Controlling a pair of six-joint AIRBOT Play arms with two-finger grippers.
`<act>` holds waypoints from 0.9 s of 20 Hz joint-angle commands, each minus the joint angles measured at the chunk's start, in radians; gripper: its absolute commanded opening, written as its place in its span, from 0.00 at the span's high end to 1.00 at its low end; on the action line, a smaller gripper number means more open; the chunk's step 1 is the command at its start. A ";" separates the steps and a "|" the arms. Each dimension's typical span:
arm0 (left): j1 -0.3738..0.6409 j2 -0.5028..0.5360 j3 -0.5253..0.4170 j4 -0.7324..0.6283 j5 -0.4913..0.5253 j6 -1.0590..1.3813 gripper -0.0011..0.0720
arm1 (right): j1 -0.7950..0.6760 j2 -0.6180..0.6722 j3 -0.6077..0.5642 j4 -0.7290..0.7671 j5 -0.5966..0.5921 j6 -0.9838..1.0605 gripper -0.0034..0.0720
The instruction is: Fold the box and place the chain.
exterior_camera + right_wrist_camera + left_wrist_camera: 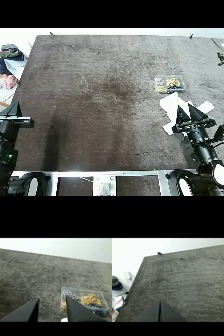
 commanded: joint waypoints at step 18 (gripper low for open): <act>0.000 0.001 0.000 0.000 0.000 0.000 0.97 | -0.071 -0.772 0.581 -0.036 -0.042 0.006 0.46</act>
